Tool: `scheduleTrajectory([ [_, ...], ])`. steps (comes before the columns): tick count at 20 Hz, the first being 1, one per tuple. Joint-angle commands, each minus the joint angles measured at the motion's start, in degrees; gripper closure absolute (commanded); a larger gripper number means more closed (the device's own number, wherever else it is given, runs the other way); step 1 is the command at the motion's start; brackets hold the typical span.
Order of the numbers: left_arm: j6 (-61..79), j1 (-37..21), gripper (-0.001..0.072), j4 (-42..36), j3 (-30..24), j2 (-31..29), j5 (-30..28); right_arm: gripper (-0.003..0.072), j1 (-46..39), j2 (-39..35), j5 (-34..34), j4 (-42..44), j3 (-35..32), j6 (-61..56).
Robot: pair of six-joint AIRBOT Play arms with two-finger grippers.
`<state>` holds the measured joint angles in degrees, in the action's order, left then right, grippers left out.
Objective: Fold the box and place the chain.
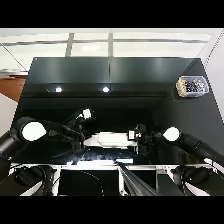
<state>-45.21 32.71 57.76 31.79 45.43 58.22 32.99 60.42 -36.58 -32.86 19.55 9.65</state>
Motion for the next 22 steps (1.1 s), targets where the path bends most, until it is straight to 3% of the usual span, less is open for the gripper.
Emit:
scheduleTrajectory([
  [1, -6.6, 1.8, 0.0678, -12.7, -4.2, -0.2, 6.2, 0.0155, 0.0, 0.0, 0.0, 0.0, 0.0, 0.0],
  [3, -6.4, 5.2, 0.0679, -17.8, -7.7, -0.2, -3.8, 0.0155, 0.0, 0.0, 0.0, 0.0, 0.0, 0.0],
  [8, -6.4, 12.3, 0.0677, -25.5, -10.6, -0.1, -38.9, 0.0155, 0.0, 0.0, 0.0, 0.0, 0.0, 0.0],
  [10, -6.4, 13.0, 0.0676, -26.1, -10.6, 0.6, -47.3, 0.0155, 0.0, 0.0, 0.0, 0.0, 0.0, 0.0],
  [15, -5.7, 12.9, 0.0676, -25.2, -10.6, 8.1, -55.6, 0.0155, 0.0, 0.0, 0.0, 0.0, 0.0, 0.0],
  [20, -3.8, 13.0, 0.0677, -25.2, -10.4, 13.5, -46.6, 0.0156, 0.0, 0.0, 0.0, 0.0, 0.0, 0.0],
  [22, -3.8, 13.0, 0.0676, -25.2, -10.4, 13.6, -45.9, 0.0155, 0.0, 0.0, 0.0, 0.0, 0.0, 0.0],
])
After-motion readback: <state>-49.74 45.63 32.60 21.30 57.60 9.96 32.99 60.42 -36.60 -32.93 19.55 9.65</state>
